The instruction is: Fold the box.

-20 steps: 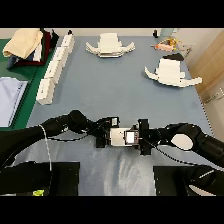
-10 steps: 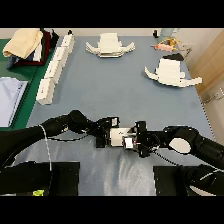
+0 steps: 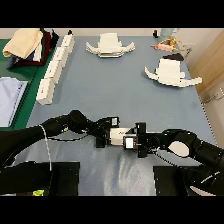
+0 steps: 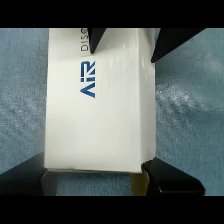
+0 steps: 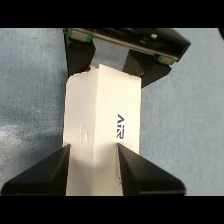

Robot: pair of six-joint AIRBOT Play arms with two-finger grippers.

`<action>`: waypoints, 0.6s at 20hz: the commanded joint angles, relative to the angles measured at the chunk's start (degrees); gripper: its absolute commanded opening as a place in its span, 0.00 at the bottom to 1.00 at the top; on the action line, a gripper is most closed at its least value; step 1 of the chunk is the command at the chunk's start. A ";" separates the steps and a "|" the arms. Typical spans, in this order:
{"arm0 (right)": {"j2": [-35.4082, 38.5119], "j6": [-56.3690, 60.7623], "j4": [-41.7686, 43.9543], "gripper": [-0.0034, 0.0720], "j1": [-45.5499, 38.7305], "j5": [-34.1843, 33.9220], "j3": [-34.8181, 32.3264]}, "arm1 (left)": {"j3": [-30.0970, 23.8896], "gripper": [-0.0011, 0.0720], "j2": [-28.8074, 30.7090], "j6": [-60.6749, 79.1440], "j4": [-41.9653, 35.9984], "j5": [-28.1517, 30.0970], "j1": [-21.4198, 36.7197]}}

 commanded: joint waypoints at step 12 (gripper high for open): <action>4.52 -0.87 -0.22 0.40 0.00 -1.68 -0.31 | 0.02 0.58 -0.02 0.04 0.04 0.02 -0.04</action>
